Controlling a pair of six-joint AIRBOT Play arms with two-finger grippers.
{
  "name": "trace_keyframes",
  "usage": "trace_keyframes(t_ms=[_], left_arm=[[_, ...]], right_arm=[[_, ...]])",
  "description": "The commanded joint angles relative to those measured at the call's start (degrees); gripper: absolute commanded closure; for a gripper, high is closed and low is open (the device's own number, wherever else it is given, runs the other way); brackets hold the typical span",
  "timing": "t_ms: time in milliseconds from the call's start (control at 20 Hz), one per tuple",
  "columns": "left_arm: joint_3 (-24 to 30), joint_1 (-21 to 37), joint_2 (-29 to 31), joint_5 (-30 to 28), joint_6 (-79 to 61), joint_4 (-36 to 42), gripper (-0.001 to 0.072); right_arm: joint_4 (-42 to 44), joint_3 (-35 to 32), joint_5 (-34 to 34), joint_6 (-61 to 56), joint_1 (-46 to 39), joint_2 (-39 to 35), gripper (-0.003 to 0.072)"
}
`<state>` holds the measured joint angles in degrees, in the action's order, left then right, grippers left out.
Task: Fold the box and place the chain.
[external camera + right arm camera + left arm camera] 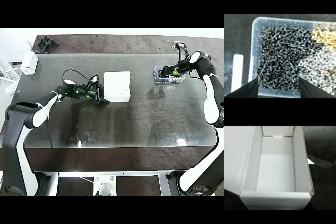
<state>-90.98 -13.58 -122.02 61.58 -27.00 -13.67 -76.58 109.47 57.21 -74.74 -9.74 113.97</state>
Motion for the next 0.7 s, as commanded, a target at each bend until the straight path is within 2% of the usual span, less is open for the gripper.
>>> trace_keyframes(t_ms=[0, 100, 150, 200, 350, 500, 600, 650], left_arm=[[0.0, 0.0, 0.0, 0.0, 0.0, 0.0, 0.0232], [0.0, 0.0, 0.0, 0.0, 0.0, 0.0, 0.0232], [0.0, 0.0, 0.0, 0.0, 0.0, 0.0, 0.0232], [0.0, 0.0, 0.0, 0.0, 0.0, 0.0, 0.0232], [0.0, 0.0, 0.0, 0.0, 0.0, 0.0, 0.0232], [0.0, 0.0, 0.0, 0.0, 0.0, 0.0, 0.0232], [0.0, 0.0, 0.0, 0.0, 0.0, 0.0, 0.0232], [0.0, 0.0, 0.0, 0.0, 0.0, 0.0, 0.0232]], right_arm=[[1.0, 0.1, 0.5, 0.5, 0.4, 1.2, 0.0121], [0.9, 0.1, 1.3, 0.5, 0.6, 1.5, 0.0204], [0.9, 0.1, 1.7, 0.5, 0.8, 1.6, 0.0204], [0.9, 0.1, 2.0, 0.5, 0.9, 1.6, 0.0249], [-0.8, 0.1, 1.9, 0.4, 0.9, 1.6, 0.0289], [-1.5, 0.2, 1.9, 0.4, 0.9, 1.6, 0.048], [-1.5, 0.9, 1.9, 0.2, 0.9, 1.5, 0.0676], [-1.5, 1.4, 1.9, -0.2, 0.9, 1.4, 0.0675]])
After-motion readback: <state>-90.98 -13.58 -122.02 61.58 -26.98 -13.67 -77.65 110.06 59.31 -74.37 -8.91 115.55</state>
